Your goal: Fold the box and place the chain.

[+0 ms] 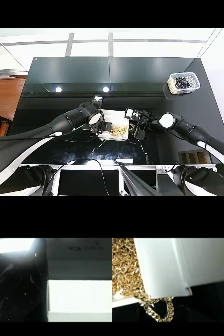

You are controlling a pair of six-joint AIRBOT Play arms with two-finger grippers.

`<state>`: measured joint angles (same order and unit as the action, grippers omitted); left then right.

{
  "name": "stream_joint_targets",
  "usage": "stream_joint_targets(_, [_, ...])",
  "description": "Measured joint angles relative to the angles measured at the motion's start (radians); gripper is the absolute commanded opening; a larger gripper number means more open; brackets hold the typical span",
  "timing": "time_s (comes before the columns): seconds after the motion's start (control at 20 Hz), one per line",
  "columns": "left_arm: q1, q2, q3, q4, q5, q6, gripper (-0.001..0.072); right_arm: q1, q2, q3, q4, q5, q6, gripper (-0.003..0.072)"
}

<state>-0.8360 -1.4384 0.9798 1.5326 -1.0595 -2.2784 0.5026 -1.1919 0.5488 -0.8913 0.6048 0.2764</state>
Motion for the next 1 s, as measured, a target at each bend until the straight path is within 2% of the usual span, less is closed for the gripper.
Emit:
stream_joint_targets(0.05, [0.0, 0.0, 0.0, 0.0, 0.0, -0.001, 0.003, 0.0, -0.001, 0.0, 0.0, 0.0, 0.0, 0.069])
stream_joint_targets(0.1, [0.0, 0.0, 0.0, 0.0, 0.0, -0.001, 0.003, 0.0, -0.001, 0.0, 0.0, 0.0, 0.0, 0.0651])
stream_joint_targets(0.15, [0.0, 0.0, 0.0, 0.0, 0.0, -0.001, 0.003, 0.0, -0.002, 0.0, 0.0, 0.0, 0.0, 0.0459])
stream_joint_targets(0.2, [0.0, 0.0, 0.0, 0.0, 0.0, -0.001, 0.003, 0.0, -0.003, 0.0, 0.0, 0.002, 0.0, 0.0304])
stream_joint_targets(0.25, [0.0, 0.0, 0.0, 0.0, 0.0, -0.001, 0.003, 0.0, -0.003, 0.0, 0.0, 0.001, 0.0, 0.0218])
stream_joint_targets(0.3, [0.0, 0.0, 0.0, 0.0, 0.0, -0.001, 0.003, 0.0, -0.003, 0.0, 0.0, 0.0, 0.0, 0.0175])
stream_joint_targets(0.4, [0.0, 0.0, 0.0, 0.0, 0.0, -0.001, 0.003, 0.0, -0.003, 0.0, 0.0, 0.0, 0.001, 0.0173])
stream_joint_targets(0.5, [0.0, 0.0, 0.0, 0.0, 0.0, 0.0, 0.003, 0.0, -0.003, 0.0, 0.0, 0.0, 0.008, 0.0018])
stream_joint_targets(0.75, [0.0, 0.0, 0.0, 0.0, 0.0, 0.0, 0.003, 0.0, 0.014, -0.001, -0.004, 0.003, 0.061, 0.0019])
stream_joint_targets(1.0, [0.0, 0.0, 0.0, 0.0, 0.0, 0.0, 0.003, -0.003, 0.107, -0.001, -0.003, 0.016, 0.129, 0.0019])
